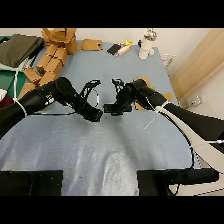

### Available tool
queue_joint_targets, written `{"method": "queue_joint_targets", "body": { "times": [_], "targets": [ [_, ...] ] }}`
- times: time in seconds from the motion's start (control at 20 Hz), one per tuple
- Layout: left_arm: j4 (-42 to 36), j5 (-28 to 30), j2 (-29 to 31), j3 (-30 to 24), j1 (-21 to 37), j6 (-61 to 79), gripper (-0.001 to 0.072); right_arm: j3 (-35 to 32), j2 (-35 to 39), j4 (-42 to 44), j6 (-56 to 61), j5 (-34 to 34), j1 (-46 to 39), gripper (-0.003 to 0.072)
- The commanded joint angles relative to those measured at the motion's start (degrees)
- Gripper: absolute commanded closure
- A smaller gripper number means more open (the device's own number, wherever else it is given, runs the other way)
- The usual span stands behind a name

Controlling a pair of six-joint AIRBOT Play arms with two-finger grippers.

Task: Fold the box.

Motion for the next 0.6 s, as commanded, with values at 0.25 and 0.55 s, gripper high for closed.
{"method": "queue_joint_targets", "body": {
  "times": [0.25,0.55],
  "targets": [
    [0.02,0.0,-0.02,0.07,0.02,0.02,0.07,2.91,0.15,-8.55,-0.44,-6.12,-2.49,0.0681],
    [0.02,0.0,-0.02,0.04,0.02,0.02,0.07,6.4,0.24,-20.59,-10.71,-12.94,-29.0,0.0229]
  ]
}}
